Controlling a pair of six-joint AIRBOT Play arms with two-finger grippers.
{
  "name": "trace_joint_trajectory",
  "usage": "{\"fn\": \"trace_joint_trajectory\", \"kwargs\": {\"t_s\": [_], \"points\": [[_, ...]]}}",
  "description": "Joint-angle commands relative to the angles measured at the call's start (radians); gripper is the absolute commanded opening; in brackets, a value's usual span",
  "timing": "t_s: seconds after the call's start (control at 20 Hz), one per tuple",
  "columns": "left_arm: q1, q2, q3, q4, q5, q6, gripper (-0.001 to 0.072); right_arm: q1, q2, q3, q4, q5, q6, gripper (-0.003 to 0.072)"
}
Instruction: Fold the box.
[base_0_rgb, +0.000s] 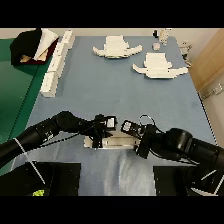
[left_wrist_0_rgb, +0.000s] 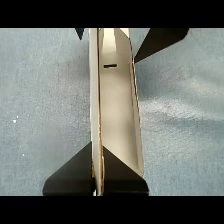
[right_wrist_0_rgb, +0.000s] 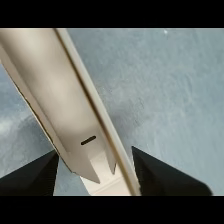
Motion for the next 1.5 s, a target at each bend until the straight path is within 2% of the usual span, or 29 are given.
{"fn": "trace_joint_trajectory", "kwargs": {"t_s": [0.0, 0.1, 0.2, 0.35, 0.85, 1.15, 1.45], "points": [[0.0, 0.0, 0.001, 0.0, 0.0, 0.0, 0.0014, -0.208, 0.008, -0.021, 0.419, 0.063, -0.612, 0.072], [0.0, 0.0, 0.001, 0.0, 0.0, 0.0, 0.0014, -0.316, 0.003, -0.023, 0.585, 0.015, -0.828, 0.072], [0.0, 0.0, 0.001, 0.0, 0.0, 0.0, 0.0014, -0.375, -0.009, -0.034, 0.664, -0.019, -0.949, 0.072], [0.0, 0.0, 0.001, 0.0, 0.0, 0.0, 0.0014, -0.397, -0.045, -0.063, 0.743, 0.001, -1.056, 0.072], [0.0, 0.0, 0.001, 0.0, 0.0, 0.0, 0.0014, -0.397, -0.066, -0.063, 0.715, -0.005, -1.007, 0.071], [0.0, 0.0, 0.001, 0.0, 0.0, 0.0, 0.0014, -0.412, -0.079, -0.102, 0.797, 0.046, -1.237, 0.071], [0.0, 0.0, 0.001, 0.0, 0.0, 0.0, 0.0014, -0.416, -0.087, -0.131, 0.806, 0.108, -1.277, 0.0711]]}}
